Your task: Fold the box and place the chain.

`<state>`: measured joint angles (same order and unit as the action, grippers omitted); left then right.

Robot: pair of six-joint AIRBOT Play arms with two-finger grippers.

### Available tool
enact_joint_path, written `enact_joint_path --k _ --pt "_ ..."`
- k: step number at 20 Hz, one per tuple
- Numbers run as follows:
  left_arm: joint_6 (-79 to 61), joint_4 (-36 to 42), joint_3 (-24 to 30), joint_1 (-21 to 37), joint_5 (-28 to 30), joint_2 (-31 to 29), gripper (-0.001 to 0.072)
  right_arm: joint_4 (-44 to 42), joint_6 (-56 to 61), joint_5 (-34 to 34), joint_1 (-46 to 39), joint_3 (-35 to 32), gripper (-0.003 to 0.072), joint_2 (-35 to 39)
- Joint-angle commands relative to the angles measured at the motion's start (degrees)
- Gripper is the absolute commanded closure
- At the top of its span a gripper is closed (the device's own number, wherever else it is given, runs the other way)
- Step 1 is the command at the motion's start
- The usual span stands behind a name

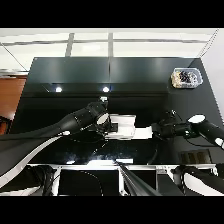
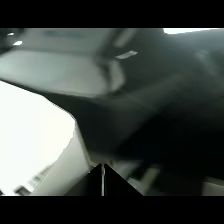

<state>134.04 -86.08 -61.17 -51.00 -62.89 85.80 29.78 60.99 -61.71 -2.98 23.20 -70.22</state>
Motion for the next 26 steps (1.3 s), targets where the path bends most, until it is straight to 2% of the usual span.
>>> enact_joint_path --k 1,2,3,4,6,12,15,20,21,22,24,26 --pt "-0.07 -0.02 -0.02 0.02 0.0 0.02 0.0678 -5.86 -6.91 -2.78 2.8 4.11 0.0667 -2.32" --pt "-0.07 0.0 -0.02 0.02 0.0 0.02 0.0679 -5.99 -7.65 -4.37 2.82 5.57 0.0576 -2.29" --pt "-0.07 0.0 -0.02 0.02 0.0 0.02 0.0679 -6.01 -7.63 -6.56 3.08 6.84 0.0237 -2.32" --pt "-0.07 0.0 -0.02 0.02 0.02 0.02 0.0679 -6.32 -7.65 -8.5 3.61 7.82 0.0076 -2.29" --pt "-0.07 0.0 -0.02 0.02 0.02 0.02 0.0679 -8.44 -7.65 -9.55 5.51 8.57 0.0076 -2.29" --pt "-0.07 -0.02 -0.02 0.02 0.0 0.02 0.0679 -6.27 -1.75 0.09 16.37 11.65 0.008 -2.19" --pt "-0.07 -0.13 -0.02 0.02 0.02 0.02 0.0679 6.99 10.25 4.39 21.49 15.43 0.008 -2.03" --pt "-0.07 -0.24 -0.02 0.04 0.0 0.02 0.0679 25.75 28.48 5.79 29.05 20.83 0.0081 -1.73" --pt "-0.07 -0.24 -0.02 0.04 0.02 0.02 0.0679 30.36 33.44 5.86 31.01 22.08 0.0098 -1.73" --pt "-0.07 -0.24 -0.02 0.04 0.02 0.02 0.0679 35.08 38.51 5.84 33.05 23.32 0.018 -1.73" --pt "-0.07 -0.24 -0.02 0.04 0.04 0.02 0.0679 45.03 51.69 5.14 37.68 25.62 0.0182 -1.73" --pt "-0.07 -0.24 -0.02 0.04 0.02 0.02 0.0678 50.12 60.06 2.95 41.62 27.54 0.0202 -1.79"
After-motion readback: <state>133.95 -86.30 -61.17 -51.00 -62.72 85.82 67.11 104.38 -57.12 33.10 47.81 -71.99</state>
